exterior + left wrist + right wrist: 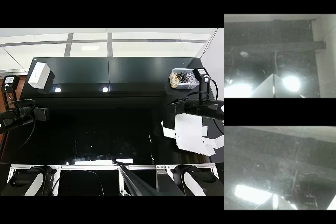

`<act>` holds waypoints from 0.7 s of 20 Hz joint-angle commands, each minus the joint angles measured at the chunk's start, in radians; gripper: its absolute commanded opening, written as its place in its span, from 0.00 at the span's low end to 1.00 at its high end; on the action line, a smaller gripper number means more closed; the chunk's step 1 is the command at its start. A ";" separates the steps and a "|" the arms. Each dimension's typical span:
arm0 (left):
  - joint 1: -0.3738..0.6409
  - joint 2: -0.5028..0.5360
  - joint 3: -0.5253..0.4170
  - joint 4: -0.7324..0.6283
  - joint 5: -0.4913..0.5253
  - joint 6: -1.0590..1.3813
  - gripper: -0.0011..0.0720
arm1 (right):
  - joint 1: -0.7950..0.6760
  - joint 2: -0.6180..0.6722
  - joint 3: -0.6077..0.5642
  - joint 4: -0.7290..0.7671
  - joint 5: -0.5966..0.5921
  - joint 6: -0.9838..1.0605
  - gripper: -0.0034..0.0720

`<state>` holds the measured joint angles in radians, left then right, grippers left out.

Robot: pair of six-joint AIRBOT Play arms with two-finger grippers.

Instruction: Fold the box and place the chain.

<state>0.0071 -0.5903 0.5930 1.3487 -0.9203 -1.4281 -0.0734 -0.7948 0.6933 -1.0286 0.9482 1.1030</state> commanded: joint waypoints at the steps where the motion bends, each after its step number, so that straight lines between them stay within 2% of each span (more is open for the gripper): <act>1: 0.000 0.001 -0.001 0.000 0.000 0.000 0.05 | 0.000 0.000 0.000 0.000 0.000 0.000 0.11; 12: 0.000 0.001 -0.001 -0.005 0.001 -0.001 0.05 | 0.000 0.000 0.000 0.000 -0.001 0.000 0.11; 14: 0.000 0.001 -0.001 -0.007 0.008 0.000 0.05 | 0.000 0.000 -0.002 0.016 -0.130 -0.025 0.11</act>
<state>0.0071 -0.5903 0.5926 1.3457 -0.9188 -1.4284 -0.0734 -0.7948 0.6922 -1.0275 0.9215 1.0962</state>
